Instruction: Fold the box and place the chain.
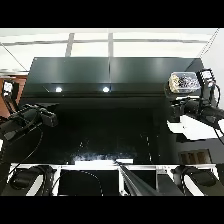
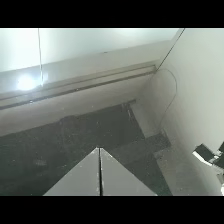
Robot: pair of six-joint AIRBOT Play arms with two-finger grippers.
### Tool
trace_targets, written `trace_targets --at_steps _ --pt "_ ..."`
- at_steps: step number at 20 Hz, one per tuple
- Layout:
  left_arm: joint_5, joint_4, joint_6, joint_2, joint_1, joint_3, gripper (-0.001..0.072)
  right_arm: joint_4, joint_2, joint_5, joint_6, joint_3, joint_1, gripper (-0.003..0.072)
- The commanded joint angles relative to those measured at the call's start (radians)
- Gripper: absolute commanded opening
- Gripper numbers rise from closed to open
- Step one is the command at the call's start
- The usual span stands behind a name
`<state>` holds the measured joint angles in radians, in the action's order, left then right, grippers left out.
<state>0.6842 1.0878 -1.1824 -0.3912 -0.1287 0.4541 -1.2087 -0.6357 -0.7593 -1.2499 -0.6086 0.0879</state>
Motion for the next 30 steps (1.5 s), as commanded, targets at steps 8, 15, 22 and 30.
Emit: trace_targets --at_steps 8,15,22,30 --pt "0.000 0.000 0.000 0.000 -0.001 0.000 0.0026 0.000 0.000 0.000 0.000 0.000 0.001 0.0012" --pt "-0.025 0.000 0.000 0.000 -0.001 0.000 0.0026 0.001 0.000 0.000 0.000 0.000 0.001 0.0012" --pt "-0.268 -0.025 0.000 -0.031 -0.001 -0.009 0.0026 -0.057 -0.013 0.260 0.001 0.000 -0.002 0.0011" --pt "-0.346 -0.047 0.001 -0.298 -0.001 0.005 0.0717 -0.218 -0.417 0.050 -0.373 -0.278 -0.663 0.0720"
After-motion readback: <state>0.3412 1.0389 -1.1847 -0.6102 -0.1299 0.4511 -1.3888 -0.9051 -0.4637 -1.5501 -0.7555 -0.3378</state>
